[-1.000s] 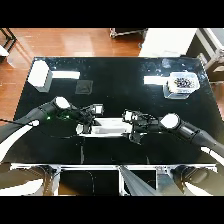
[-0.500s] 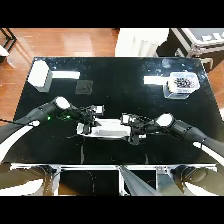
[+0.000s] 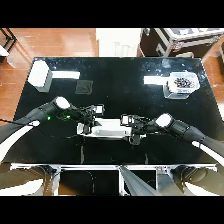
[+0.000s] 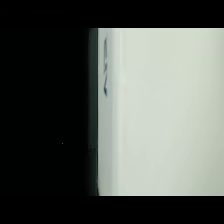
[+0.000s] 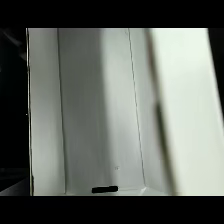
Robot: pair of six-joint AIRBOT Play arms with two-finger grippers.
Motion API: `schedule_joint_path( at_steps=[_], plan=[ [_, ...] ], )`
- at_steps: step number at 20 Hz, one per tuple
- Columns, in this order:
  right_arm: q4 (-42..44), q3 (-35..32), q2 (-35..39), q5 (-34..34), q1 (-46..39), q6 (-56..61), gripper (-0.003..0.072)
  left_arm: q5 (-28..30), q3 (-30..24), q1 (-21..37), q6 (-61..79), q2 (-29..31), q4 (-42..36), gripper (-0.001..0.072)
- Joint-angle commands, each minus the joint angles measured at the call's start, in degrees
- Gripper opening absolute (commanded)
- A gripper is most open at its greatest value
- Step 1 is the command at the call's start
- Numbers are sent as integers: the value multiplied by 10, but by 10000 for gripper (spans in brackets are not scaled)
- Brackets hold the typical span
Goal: Fold the box and place the chain.
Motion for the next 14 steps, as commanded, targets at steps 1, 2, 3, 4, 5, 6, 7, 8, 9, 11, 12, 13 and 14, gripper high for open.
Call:
schedule_joint_path(
  at_steps=[1, 2, 3, 4, 5, 6, 7, 8, 9, 11, 12, 13, 14],
  plan=[
    [-2, 0, 0, -5, 0, 0, 698, 0, 0, 0, 1, 0, 0, 20],
    [-2, 0, 0, -5, 0, -1, 698, 0, 0, 0, 1, 0, 0, 20],
    [-2, 0, 0, -5, 0, -1, 698, 0, 0, 0, 1, 0, 0, 20],
    [-2, 0, -1, -5, 0, -5, 698, 0, 0, 0, 1, 0, 0, 20],
    [-2, 0, -1, -5, 0, -7, 698, 0, 0, 0, 1, 0, 0, 20],
    [-2, 0, -1, -5, 0, -7, 698, 0, 0, 0, 1, 0, 0, 20],
    [-2, 0, -1, -5, 0, -7, 698, 0, 0, 0, 1, 0, 0, 20],
    [-2, 0, -1, -5, 0, -7, 698, 0, 0, 0, 1, 0, 0, 20],
    [-2, 0, -3, -5, 0, -7, 698, 0, 0, 0, 1, 0, 0, 20],
    [-2, 0, -4, -5, 0, -7, 698, 0, 0, 0, 1, 0, 0, 20],
    [-2, 0, -4, -5, 0, -7, 698, 0, 0, 0, 0, 0, 0, 20],
    [-2, 0, -4, -5, 0, -7, 698, 0, 0, 0, 0, 0, 0, 20],
    [-2, 0, -4, -5, 0, -7, 698, 0, 0, 0, 0, 0, 0, 20]
  ],
)
